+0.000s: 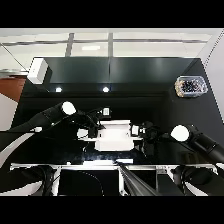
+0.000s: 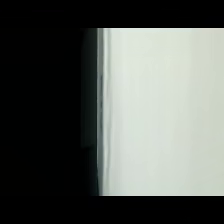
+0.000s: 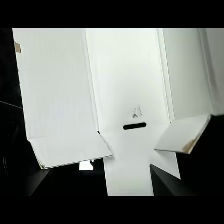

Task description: Fold the box and place the chain.

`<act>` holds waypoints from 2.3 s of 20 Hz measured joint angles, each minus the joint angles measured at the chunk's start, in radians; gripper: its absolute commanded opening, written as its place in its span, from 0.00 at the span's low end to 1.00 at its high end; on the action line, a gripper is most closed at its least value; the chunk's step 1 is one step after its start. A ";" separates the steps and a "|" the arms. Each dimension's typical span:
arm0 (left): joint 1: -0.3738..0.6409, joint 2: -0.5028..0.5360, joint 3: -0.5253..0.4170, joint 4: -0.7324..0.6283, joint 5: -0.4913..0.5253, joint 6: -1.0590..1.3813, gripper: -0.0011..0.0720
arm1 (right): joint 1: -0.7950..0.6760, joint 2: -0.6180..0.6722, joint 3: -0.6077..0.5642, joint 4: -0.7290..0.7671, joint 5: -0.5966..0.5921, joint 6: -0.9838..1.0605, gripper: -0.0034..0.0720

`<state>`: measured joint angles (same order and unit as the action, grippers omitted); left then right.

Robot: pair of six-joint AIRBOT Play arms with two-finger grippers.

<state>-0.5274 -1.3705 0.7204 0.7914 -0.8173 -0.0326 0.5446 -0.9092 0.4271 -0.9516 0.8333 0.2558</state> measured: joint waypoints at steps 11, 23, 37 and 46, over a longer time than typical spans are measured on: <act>-0.003 0.000 0.001 0.005 0.001 -0.001 0.05 | 0.104 -0.060 0.000 -0.014 -0.013 -0.010 0.98; -0.002 0.000 0.001 0.005 -0.003 -0.001 0.05 | 0.172 -0.079 0.019 0.039 -0.148 0.037 0.98; -0.003 0.000 0.001 0.005 -0.005 -0.002 0.05 | 0.058 -0.007 0.066 -0.048 -0.210 0.091 0.98; -0.002 0.000 0.001 0.005 -0.009 -0.001 0.05 | -0.013 -0.104 0.067 0.217 -0.139 -0.129 0.98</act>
<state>-0.5297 -1.3708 0.7216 0.7959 -0.8261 -0.0338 0.5316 -1.0134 0.4942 -0.7345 0.6941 0.1265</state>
